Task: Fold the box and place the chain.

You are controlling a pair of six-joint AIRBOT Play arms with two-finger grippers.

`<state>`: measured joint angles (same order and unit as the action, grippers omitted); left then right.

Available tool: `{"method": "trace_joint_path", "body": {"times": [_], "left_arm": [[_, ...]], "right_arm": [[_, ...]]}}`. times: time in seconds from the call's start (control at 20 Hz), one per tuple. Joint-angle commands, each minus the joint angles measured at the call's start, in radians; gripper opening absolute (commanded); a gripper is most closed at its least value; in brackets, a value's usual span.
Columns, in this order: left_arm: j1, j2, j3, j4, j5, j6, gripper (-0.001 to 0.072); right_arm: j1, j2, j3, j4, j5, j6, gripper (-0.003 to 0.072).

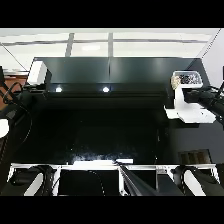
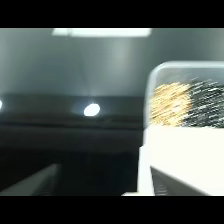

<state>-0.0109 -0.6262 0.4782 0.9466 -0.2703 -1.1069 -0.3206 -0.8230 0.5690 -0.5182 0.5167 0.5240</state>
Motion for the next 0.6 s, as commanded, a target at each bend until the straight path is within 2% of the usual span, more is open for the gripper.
{"method": "trace_joint_path", "body": {"times": [0.0, 0.1, 0.2, 0.25, 0.35, 0.45, 0.55], "left_arm": [[0.0, -0.033, 0.0, -0.047, -0.004, -0.002, 0.0713], [0.0, -0.058, 0.0, -0.047, -0.05, 0.0, 0.0712], [0.0, -0.067, 0.0, -0.047, -0.113, 0.0, 0.0712], [0.0, -0.068, 0.0, -0.047, -0.145, 0.0, 0.0712], [0.0, -0.069, 0.0, -0.045, -0.201, 0.002, 0.0712], [0.0, -0.073, 0.0, -0.043, -0.234, 0.004, 0.0712], [0.0, -0.082, 0.0, -0.043, -0.258, 0.004, 0.0712]], "right_arm": [[-0.005, -0.045, 0.024, -0.005, -0.119, 0.013, 0.072], [-0.043, -0.112, 0.125, -0.214, -0.148, 0.229, 0.072], [-0.141, -0.23, 0.291, -0.56, -0.092, 0.554, 0.072], [-0.198, -0.301, 0.385, -0.734, -0.009, 0.688, 0.072], [-0.321, -0.463, 0.592, -1.018, 0.247, 0.948, 0.072], [-0.42, -0.586, 0.728, -1.083, 0.468, 1.002, 0.072], [-0.498, -0.668, 0.787, -0.985, 0.583, 0.889, 0.072]]}}
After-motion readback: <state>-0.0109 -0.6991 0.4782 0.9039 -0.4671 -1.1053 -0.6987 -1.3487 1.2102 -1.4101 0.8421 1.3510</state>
